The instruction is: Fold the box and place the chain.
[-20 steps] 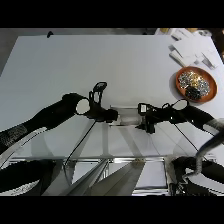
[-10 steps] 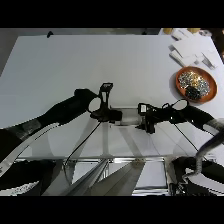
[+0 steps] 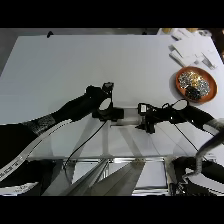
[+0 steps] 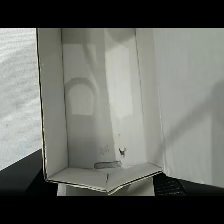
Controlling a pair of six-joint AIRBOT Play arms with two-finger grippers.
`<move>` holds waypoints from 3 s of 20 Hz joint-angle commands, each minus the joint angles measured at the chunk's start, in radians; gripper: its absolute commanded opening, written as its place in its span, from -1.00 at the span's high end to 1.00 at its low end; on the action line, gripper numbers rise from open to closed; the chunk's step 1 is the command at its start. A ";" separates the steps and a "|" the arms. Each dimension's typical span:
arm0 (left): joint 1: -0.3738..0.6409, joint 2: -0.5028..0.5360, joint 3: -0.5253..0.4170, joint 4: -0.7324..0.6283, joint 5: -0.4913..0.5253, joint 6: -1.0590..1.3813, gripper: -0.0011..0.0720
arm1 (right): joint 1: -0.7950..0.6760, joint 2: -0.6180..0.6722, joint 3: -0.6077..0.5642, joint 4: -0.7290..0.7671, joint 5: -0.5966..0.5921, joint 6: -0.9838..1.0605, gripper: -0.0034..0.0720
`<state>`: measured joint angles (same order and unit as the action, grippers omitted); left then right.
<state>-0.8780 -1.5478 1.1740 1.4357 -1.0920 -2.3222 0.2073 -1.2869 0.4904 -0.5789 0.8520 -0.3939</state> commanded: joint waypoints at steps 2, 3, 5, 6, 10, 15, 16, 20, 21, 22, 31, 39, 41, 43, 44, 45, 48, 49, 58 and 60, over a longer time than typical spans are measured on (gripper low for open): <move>-0.009 -0.035 0.005 0.020 0.005 -0.065 0.23 | 0.000 0.001 0.000 0.000 0.000 0.000 0.00; -0.015 -0.047 0.005 0.020 0.002 -0.064 0.23 | 0.000 0.001 0.000 0.000 0.000 0.000 0.00; -0.028 -0.063 0.005 0.021 0.003 -0.061 0.33 | 0.000 0.001 0.000 0.000 0.000 0.000 0.00; -0.032 -0.066 0.005 0.021 0.003 -0.060 0.49 | 0.000 0.001 0.000 0.000 0.000 0.000 0.00; -0.034 -0.070 0.005 0.022 -0.003 -0.030 0.74 | 0.000 0.001 0.000 0.000 0.000 0.000 0.00; -0.032 -0.070 0.005 0.024 -0.017 -0.008 0.95 | 0.001 0.001 0.000 0.000 0.001 0.000 0.00; -0.032 -0.070 0.005 0.024 -0.017 -0.008 0.85 | 0.000 0.001 0.000 0.000 0.000 0.000 0.00; -0.032 -0.069 0.006 0.024 -0.017 -0.008 0.54 | 0.001 0.001 0.000 0.000 0.000 0.000 0.00; -0.032 -0.070 0.006 0.024 -0.016 -0.008 0.56 | 0.001 0.001 0.000 0.000 0.001 0.000 0.00; -0.032 -0.070 0.006 0.024 -0.015 -0.008 0.59 | 0.000 0.001 0.000 0.000 0.001 0.000 0.00; -0.032 -0.059 0.006 0.023 -0.012 0.025 0.26 | 0.000 0.001 0.000 0.000 0.000 0.000 0.00; 0.049 0.161 0.006 -0.019 -0.033 0.311 0.22 | 0.000 0.001 0.000 0.000 0.001 0.000 0.00; 0.071 0.224 0.006 -0.061 -0.129 0.455 0.22 | 0.000 0.001 0.000 0.000 0.001 0.000 0.00; 0.108 0.283 0.006 -0.100 -0.248 0.607 0.21 | 0.000 0.001 0.000 0.000 0.001 0.000 0.00; 0.131 0.310 0.006 -0.101 -0.289 0.681 0.20 | 0.001 0.001 0.000 0.000 0.000 0.000 0.00; 0.159 0.336 0.006 -0.102 -0.327 0.762 -0.03 | 0.000 0.001 0.000 0.000 0.001 0.000 0.00; 0.244 0.394 -0.042 -0.146 -0.352 1.071 -0.79 | 0.001 0.001 0.000 0.000 0.000 0.000 0.00; 0.273 0.406 -0.081 -0.187 -0.323 1.226 -0.79 | 0.000 0.001 0.000 0.000 0.000 0.000 0.00; 0.392 0.261 -0.481 -0.719 0.097 2.729 -0.81 | 0.000 0.001 0.000 0.000 0.001 0.000 0.00; 0.393 0.195 -0.481 -0.850 0.149 2.807 -0.85 | 0.000 0.001 0.000 0.000 0.000 0.000 0.00</move>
<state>-0.4950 -1.2789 0.7341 0.8082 -1.0477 0.1440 0.2073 -1.2869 0.4904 -0.5793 0.8524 -0.3939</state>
